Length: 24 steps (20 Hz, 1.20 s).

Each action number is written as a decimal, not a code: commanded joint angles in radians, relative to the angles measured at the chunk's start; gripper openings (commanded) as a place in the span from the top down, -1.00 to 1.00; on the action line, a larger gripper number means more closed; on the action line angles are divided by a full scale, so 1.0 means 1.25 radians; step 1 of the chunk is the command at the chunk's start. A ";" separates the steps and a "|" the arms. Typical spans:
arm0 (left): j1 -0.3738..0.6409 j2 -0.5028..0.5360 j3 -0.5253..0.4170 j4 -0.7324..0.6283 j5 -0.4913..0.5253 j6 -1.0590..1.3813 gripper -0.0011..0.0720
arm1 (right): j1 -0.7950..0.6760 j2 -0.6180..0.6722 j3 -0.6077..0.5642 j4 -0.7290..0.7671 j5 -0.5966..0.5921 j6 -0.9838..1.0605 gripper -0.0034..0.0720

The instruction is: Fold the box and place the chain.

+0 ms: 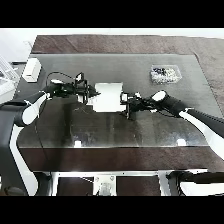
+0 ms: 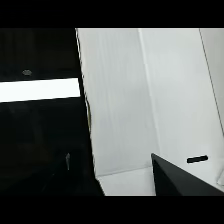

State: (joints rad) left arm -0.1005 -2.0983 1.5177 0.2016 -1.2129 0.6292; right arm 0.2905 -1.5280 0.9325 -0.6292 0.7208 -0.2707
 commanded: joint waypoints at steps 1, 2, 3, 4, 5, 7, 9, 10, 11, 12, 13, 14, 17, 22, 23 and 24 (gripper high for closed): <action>0.000 0.000 0.001 0.000 0.000 0.000 0.92 | -0.001 -0.012 0.008 0.016 -0.027 -0.004 -0.73; 0.000 0.000 0.001 0.000 0.000 0.000 0.91 | -0.001 -0.013 0.012 0.016 -0.041 -0.007 -0.73; 0.000 0.000 0.001 0.000 0.000 0.000 0.91 | -0.002 -0.013 0.016 0.023 -0.053 -0.019 -0.73; 0.000 0.000 0.001 0.000 0.000 0.000 0.91 | -0.007 -0.013 0.022 0.037 -0.056 -0.025 -0.73; 0.000 0.000 0.001 0.000 0.000 0.000 0.91 | -0.015 -0.013 0.031 0.050 -0.056 -0.024 -0.73; 0.000 0.000 0.001 0.000 0.000 0.000 0.91 | -0.032 -0.013 0.049 0.070 -0.053 -0.024 -0.73; 0.000 0.000 0.001 0.000 0.000 0.000 0.91 | -0.045 -0.013 0.067 0.078 -0.052 -0.024 -0.73; 0.000 0.000 0.001 0.000 0.000 0.000 0.91 | -0.048 -0.013 0.078 0.078 -0.046 -0.025 -0.73; 0.000 0.000 0.001 0.000 0.000 0.000 0.91 | -0.050 -0.013 0.091 0.078 -0.033 -0.025 -0.73; 0.000 0.000 0.001 0.000 0.000 0.000 0.91 | -0.051 -0.013 0.103 0.078 -0.025 -0.025 -0.73; 0.000 0.000 0.001 0.000 0.000 0.000 0.91 | -0.051 -0.013 0.109 0.078 -0.021 -0.037 -0.73; 0.000 0.000 0.001 0.000 0.000 0.000 0.91 | -0.051 -0.015 0.114 0.078 -0.017 -0.046 -0.73; 0.000 0.000 0.001 0.000 0.000 0.000 0.91 | -0.062 -0.052 0.142 0.078 0.020 -0.066 -0.74; 0.000 0.000 0.001 0.000 0.000 0.000 0.91 | -0.111 -0.106 0.215 0.078 0.110 -0.063 -0.79; 0.000 0.000 0.001 0.000 0.000 0.000 0.91 | -0.115 -0.111 0.221 0.077 0.122 -0.064 -0.79; 0.000 0.000 0.001 0.000 0.000 0.000 0.91 | -0.116 -0.115 0.227 0.075 0.125 -0.066 -0.79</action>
State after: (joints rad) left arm -0.1005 -2.0983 1.5177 0.2012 -1.2121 0.6292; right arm 0.1642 -1.6489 1.1839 -0.5335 0.8234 -0.3481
